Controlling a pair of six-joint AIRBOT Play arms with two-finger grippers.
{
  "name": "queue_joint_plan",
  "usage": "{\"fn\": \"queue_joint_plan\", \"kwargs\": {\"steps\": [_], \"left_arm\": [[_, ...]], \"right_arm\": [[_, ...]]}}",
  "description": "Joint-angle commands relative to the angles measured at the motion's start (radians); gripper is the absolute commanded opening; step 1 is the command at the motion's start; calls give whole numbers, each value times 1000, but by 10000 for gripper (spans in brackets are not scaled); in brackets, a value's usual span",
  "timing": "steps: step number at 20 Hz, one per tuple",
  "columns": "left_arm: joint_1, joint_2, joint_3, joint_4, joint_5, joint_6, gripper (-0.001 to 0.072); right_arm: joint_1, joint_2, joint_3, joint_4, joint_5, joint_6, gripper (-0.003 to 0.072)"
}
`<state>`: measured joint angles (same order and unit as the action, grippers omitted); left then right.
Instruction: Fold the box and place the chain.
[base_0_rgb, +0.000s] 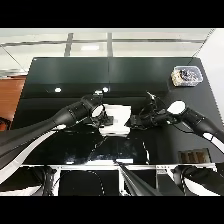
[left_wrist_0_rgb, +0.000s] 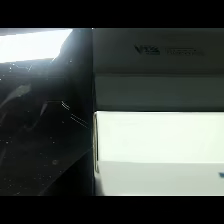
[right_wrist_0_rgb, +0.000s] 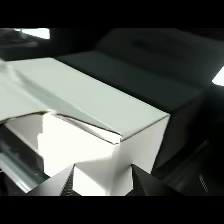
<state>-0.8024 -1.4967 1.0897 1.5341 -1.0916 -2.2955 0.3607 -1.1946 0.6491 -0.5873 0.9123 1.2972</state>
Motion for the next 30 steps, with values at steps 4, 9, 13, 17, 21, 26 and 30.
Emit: {"fn": "queue_joint_plan", "kwargs": {"steps": [4, 9, 13, 17, 21, 26, 30], "left_arm": [[0, 0, 0, -2, -1, -2, 28], [0, 0, 0, -2, -1, -2, 28], [0, 0, 0, -2, -1, -2, 28], [0, 0, 0, -2, 6, -2, 28], [0, 0, 0, -2, 10, -2, 28], [0, 0, 0, -2, 9, -2, 28], [0, 0, 0, -2, 10, -2, 28]], "right_arm": [[68, 0, 68, -177, -19, 232, 395], [148, -21, 168, -455, 27, 499, 396], [211, -70, 227, -606, 88, 650, 395], [269, -103, 259, -720, 124, 809, 393], [327, -122, 299, -808, 139, 903, 334], [352, -151, 317, -832, 135, 935, 334], [352, -154, 317, -871, 146, 990, 327]]}}
